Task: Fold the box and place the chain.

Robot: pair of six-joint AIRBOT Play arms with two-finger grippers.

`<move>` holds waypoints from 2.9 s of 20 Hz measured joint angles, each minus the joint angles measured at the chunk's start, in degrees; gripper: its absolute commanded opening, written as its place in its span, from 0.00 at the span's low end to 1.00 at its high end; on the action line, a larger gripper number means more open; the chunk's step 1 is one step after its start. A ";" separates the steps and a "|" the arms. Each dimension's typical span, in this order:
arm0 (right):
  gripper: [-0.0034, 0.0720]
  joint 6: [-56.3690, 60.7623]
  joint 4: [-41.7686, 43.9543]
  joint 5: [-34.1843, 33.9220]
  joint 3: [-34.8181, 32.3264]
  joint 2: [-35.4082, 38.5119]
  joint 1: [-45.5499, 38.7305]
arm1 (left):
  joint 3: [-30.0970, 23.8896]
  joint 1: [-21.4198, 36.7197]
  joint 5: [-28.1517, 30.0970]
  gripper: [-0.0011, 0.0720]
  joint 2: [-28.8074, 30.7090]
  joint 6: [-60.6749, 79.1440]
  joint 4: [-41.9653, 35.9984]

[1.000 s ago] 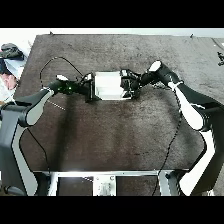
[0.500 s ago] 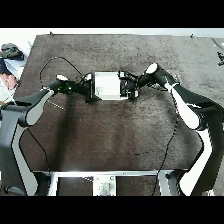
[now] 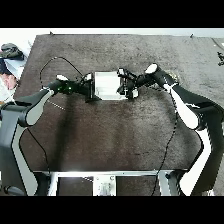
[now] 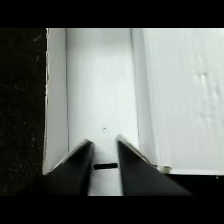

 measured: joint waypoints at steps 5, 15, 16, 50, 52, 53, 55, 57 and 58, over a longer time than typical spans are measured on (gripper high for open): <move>0.60 -0.26 1.14 -0.09 0.00 -0.35 0.00 | 0.00 0.04 0.02 0.66 0.00 -0.02 -0.02; 0.88 -2.56 1.53 1.38 0.00 -0.98 0.13 | 0.00 0.04 -0.09 0.66 0.00 0.02 0.00; 0.98 -2.95 1.53 1.31 0.02 -1.01 0.15 | 0.00 0.02 -0.35 0.66 0.00 0.04 0.04; 0.07 66.49 -8.61 6.69 0.00 4.61 -14.73 | 0.00 0.02 -0.07 0.66 0.00 0.00 -0.04; 0.07 67.73 -8.24 7.74 0.00 2.78 -14.64 | 0.00 0.02 -0.07 0.66 0.00 -0.02 -0.04; 0.07 68.11 -7.80 8.44 -0.02 1.99 -14.56 | 0.00 0.02 -0.07 0.66 0.00 0.00 -0.04; 0.07 68.59 -6.88 9.42 -0.07 0.74 -14.03 | 0.00 0.02 -0.07 0.66 0.00 0.00 -0.04; 0.07 68.67 -5.99 10.08 -0.11 -0.37 -13.14 | 0.00 0.02 -0.04 0.66 0.00 0.00 -0.04; 0.12 68.54 -5.05 10.51 -0.11 -0.72 -12.66 | 0.00 0.02 -0.07 0.66 -0.02 0.00 -0.04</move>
